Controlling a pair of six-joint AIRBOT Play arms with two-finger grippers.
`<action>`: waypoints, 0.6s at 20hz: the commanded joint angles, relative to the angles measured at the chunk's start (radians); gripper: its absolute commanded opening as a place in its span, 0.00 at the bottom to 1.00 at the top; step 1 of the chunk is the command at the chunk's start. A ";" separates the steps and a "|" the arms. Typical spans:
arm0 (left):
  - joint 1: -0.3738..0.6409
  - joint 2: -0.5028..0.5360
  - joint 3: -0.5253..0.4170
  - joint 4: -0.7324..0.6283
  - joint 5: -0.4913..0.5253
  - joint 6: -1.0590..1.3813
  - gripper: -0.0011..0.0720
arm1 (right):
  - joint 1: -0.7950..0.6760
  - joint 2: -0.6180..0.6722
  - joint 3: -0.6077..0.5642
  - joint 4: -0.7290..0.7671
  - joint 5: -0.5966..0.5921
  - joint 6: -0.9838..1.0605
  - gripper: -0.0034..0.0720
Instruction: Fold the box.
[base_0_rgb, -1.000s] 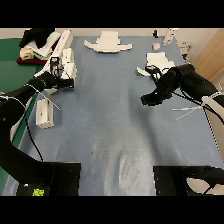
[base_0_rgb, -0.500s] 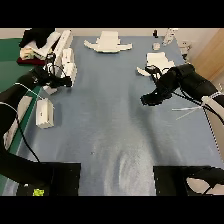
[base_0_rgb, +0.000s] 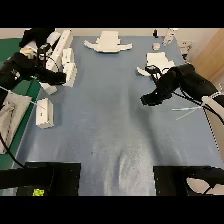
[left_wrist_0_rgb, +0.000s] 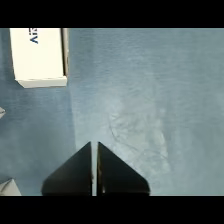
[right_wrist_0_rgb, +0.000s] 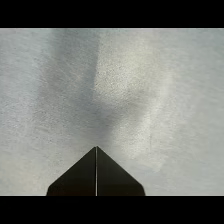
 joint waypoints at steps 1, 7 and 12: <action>0.000 0.101 0.001 -0.070 -0.137 0.001 0.03 | 0.000 0.000 0.001 -0.002 0.000 0.000 0.05; -0.188 0.259 -0.076 -0.034 -0.166 -0.086 0.02 | 0.000 0.000 0.001 -0.002 0.000 0.000 0.05; -0.440 0.462 -0.339 0.079 -0.048 -0.335 0.02 | 0.000 0.000 0.001 -0.002 0.000 0.000 0.05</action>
